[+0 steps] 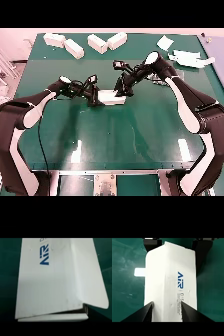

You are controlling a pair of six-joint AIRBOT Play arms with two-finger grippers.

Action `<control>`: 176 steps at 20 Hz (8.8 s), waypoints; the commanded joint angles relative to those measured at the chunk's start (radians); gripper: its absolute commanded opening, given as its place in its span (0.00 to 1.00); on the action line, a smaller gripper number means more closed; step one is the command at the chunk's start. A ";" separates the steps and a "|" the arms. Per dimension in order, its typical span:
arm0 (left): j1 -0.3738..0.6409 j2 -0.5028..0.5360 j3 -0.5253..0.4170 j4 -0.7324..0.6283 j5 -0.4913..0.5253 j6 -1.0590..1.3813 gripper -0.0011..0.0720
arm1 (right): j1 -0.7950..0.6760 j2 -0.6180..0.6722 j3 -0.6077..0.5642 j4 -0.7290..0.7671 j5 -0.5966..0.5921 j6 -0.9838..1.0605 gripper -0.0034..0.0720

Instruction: Fold the box and place the chain.

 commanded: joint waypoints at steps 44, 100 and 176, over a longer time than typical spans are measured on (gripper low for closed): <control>0.001 0.001 0.000 0.000 0.000 0.000 0.87 | 0.003 0.005 -0.026 0.003 -0.037 0.056 0.27; 0.001 0.001 0.000 0.000 0.003 0.000 0.87 | -0.097 0.380 -0.328 0.280 -0.214 0.173 0.04; 0.340 0.664 -0.814 -0.408 1.025 -0.226 1.00 | -0.381 0.975 -0.911 0.311 -0.418 0.451 0.16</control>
